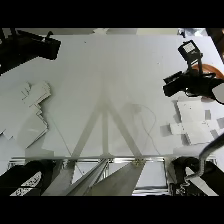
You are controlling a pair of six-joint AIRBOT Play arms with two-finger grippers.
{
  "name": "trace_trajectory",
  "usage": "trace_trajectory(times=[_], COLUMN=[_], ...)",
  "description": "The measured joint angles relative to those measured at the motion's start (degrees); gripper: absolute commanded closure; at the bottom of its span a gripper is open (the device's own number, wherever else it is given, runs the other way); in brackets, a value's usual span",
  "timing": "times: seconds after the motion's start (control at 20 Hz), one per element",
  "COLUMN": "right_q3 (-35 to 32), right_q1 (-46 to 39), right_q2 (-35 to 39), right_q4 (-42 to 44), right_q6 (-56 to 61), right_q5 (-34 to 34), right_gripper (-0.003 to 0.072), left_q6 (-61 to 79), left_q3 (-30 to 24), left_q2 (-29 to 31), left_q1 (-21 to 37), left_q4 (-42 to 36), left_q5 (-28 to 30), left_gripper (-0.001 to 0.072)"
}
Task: Fold the box and place the chain.
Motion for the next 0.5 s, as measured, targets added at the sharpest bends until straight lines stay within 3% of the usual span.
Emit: trace_trajectory(times=[0.5], right_q3=[0.0], right_q1=[0.0], right_q2=[0.0], right_q4=[0.4], right_q6=[0.0], right_q5=[-0.4], right_gripper=[0.0679], left_q6=[0.0], left_q3=[0.0], left_q2=[0.0], left_q1=[0.0], left_q4=[0.0], left_q5=[0.0], left_gripper=[0.0073])
